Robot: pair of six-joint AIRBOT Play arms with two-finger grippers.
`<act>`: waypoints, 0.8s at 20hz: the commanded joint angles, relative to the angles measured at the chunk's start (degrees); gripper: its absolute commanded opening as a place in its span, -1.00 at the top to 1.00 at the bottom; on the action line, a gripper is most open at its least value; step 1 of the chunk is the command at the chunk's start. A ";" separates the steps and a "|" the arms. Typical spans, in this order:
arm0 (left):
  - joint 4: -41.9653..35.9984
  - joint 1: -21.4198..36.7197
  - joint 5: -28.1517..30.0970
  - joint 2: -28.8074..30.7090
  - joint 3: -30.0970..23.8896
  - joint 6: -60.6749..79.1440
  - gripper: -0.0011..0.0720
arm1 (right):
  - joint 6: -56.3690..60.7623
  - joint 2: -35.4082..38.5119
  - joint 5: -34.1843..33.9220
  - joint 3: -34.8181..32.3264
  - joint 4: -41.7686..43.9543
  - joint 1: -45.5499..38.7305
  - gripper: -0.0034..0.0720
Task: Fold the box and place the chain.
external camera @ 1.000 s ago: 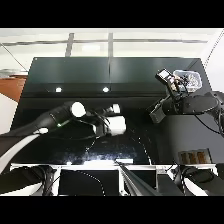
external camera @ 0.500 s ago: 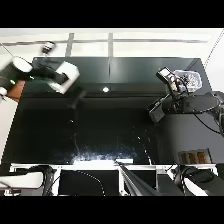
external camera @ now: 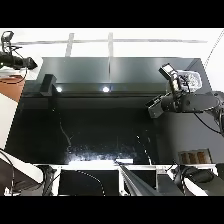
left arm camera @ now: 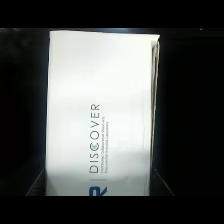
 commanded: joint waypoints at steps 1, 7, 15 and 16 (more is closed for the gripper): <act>1.09 0.39 -0.35 -5.05 4.70 -0.09 0.37 | 1.07 0.02 0.94 0.02 0.13 0.02 0.85; 2.05 0.11 0.39 -7.87 5.14 -0.20 0.36 | 1.09 0.02 1.18 0.02 0.11 0.02 0.85; 9.53 -0.79 -10.21 -4.72 9.88 -7.34 -1.00 | 1.07 0.02 1.40 0.04 0.09 0.02 0.85; 10.69 -0.74 -12.57 -2.67 9.90 -8.46 -1.00 | 1.07 0.02 1.66 0.07 0.09 0.02 0.85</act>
